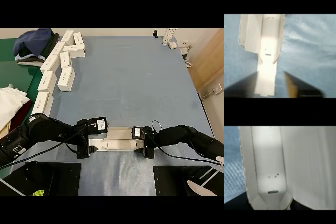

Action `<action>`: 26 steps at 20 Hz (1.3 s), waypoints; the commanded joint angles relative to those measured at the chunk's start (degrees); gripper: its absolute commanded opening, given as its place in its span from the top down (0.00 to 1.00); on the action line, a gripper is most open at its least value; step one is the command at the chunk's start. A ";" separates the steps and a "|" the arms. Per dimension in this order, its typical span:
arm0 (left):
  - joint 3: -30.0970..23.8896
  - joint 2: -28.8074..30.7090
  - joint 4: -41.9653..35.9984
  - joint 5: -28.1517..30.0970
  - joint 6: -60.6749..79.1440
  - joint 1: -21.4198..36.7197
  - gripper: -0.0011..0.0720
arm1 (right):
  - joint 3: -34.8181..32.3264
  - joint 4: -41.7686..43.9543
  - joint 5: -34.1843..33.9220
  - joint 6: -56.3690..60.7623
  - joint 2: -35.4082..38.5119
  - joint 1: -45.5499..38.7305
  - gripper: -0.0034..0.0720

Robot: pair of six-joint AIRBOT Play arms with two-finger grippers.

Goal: Fold the box.

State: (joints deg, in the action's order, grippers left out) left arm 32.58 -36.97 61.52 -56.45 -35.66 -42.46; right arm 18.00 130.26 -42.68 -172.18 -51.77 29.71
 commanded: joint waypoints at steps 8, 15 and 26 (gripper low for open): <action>-4.85 -11.34 -8.52 9.64 15.76 2.12 0.04 | 0.02 0.00 0.02 0.02 0.00 0.02 0.27; -4.85 -17.99 -10.88 13.03 18.38 2.08 0.36 | 0.02 -0.02 0.02 0.02 0.00 0.02 0.27; -4.79 -19.74 -20.87 17.16 25.99 0.22 0.97 | 0.00 0.00 0.02 0.02 0.00 0.02 0.27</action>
State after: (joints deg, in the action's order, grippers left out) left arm 27.75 -56.23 44.21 -40.73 -12.19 -41.30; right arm 18.00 130.23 -42.68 -172.18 -51.77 29.71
